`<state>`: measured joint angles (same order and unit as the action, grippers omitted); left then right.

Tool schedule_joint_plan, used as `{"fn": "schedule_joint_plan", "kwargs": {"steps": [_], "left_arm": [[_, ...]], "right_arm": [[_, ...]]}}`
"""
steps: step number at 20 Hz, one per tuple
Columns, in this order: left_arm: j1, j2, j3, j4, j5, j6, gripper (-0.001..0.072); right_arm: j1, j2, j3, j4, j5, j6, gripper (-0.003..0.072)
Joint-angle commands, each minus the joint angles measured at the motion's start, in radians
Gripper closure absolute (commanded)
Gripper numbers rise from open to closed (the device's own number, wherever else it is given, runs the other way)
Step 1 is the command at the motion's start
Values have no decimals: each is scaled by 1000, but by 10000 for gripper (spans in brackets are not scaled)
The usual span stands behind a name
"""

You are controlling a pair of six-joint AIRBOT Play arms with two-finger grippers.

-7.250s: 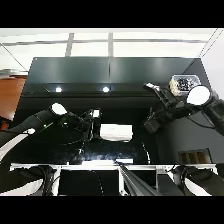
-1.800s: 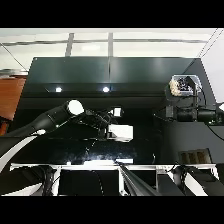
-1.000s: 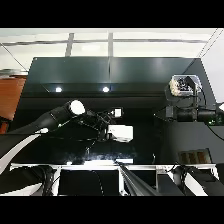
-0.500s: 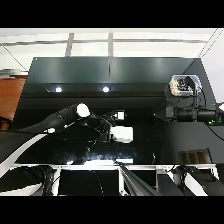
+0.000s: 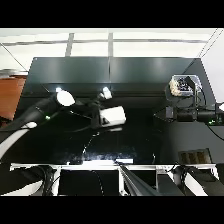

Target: Fold the box and place the chain.

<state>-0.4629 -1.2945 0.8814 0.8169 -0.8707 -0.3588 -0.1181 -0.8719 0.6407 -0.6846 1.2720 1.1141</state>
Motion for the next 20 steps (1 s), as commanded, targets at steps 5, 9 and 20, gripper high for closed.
{"fn": "schedule_joint_plan", "kwargs": {"steps": [5, 9, 20], "left_arm": [[555, 38, 20, 170, 101, -285, 400], [791, -51, 161, 170, 128, -417, 399], [838, -557, 704, 335, 130, -693, 312]], "right_arm": [[0, 1, 1, -1, -1, 0, 665], [0, 1, 1, 0, -2, 0, 664], [2, 1, 1, 9, -28, 1, 665]]}}
